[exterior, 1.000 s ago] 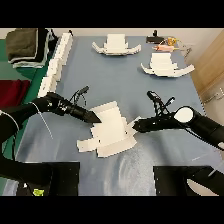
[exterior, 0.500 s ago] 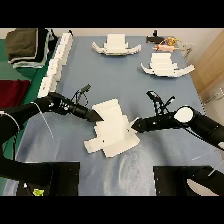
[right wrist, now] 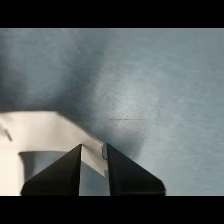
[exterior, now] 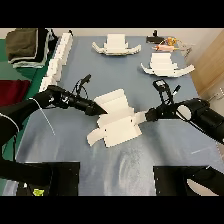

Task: Fold the box.

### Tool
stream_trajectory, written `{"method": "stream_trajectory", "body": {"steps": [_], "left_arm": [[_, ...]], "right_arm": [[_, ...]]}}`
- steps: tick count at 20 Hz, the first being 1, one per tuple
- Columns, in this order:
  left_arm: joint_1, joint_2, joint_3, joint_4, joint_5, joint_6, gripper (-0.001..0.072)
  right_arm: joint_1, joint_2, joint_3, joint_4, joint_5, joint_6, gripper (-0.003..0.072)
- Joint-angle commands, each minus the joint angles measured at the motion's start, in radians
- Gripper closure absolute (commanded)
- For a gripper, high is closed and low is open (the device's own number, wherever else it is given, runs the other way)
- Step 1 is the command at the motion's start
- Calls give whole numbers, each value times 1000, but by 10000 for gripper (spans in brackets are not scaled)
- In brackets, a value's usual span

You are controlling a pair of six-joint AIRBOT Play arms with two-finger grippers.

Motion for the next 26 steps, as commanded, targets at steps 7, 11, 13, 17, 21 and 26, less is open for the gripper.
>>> {"method": "stream_trajectory", "body": {"steps": [7, 11, 13, 17, 21, 26], "left_arm": [[-235, 171, 11, 208, 282, 207, 699], [-303, 219, -47, 204, 413, 228, 699], [-322, 218, -83, 183, 502, 256, 700], [-332, 218, -119, 96, 589, 297, 699], [-338, 227, -131, 96, 621, 326, 699], [-339, 374, -136, 97, 682, 376, 700]], "right_arm": [[-46, 2, 143, -164, 6, 262, 289], [-63, 1, 142, -161, 9, 305, 289], [-63, 1, 142, -151, 8, 312, 289], [-63, 1, 142, -123, 9, 312, 290], [-63, 0, 142, -112, 9, 312, 290], [-63, 0, 142, -107, 9, 312, 289]]}}
